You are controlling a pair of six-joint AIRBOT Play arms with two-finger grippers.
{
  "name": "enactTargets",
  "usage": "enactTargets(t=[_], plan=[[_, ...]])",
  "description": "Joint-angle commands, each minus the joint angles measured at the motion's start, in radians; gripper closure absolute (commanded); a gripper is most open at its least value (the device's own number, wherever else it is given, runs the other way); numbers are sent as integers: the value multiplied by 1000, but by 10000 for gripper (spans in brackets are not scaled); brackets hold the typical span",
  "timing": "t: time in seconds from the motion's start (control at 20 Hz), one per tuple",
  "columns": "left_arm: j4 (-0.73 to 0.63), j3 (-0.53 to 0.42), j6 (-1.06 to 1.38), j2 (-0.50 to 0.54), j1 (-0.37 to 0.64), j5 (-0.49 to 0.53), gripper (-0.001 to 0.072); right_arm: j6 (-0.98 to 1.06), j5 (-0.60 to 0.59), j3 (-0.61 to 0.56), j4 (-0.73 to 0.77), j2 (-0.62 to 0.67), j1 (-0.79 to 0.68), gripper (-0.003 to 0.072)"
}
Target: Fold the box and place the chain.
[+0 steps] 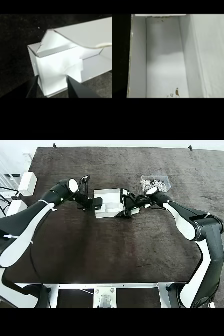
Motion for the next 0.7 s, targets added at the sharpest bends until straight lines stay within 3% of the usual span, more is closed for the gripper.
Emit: enactTargets(t=[0.0,0.35,0.65], plan=[[82,20,-89,0,-18,0,292,0,0,0,0,0,0,51],[87,22,-100,-7,-18,-7,303,0,0,0,0,0,0,51],[124,157,-123,-100,-47,-113,302,0,0,0,0,0,0,52]])
